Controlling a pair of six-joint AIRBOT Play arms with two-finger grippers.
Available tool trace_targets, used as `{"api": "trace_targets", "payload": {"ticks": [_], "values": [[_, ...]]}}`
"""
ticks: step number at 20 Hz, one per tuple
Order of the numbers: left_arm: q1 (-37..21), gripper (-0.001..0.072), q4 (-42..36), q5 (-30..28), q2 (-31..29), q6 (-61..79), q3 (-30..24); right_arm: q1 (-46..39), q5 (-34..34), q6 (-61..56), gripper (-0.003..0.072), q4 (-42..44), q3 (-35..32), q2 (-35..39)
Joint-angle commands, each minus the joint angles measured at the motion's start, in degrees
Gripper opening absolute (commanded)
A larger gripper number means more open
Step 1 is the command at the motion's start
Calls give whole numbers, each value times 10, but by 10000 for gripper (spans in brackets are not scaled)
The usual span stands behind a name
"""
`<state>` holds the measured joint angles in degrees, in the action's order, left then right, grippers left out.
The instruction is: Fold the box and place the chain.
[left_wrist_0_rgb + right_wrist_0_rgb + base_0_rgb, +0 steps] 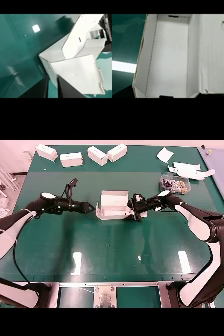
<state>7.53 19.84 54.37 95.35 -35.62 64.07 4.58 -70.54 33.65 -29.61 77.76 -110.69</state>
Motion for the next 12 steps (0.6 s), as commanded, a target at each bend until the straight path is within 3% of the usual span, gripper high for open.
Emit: {"api": "trace_targets", "payload": {"ticks": [1,5,7,12], "values": [[0,148,-11,2,0,7,2,0,0,0,577,0,0,0],[12,150,-29,2,0,12,2,0,0,0,577,0,0,0],[27,288,-27,-3,0,12,2,0,0,0,577,0,0,0],[33,283,-27,1,0,12,3,0,0,0,577,0,0,0]]}}
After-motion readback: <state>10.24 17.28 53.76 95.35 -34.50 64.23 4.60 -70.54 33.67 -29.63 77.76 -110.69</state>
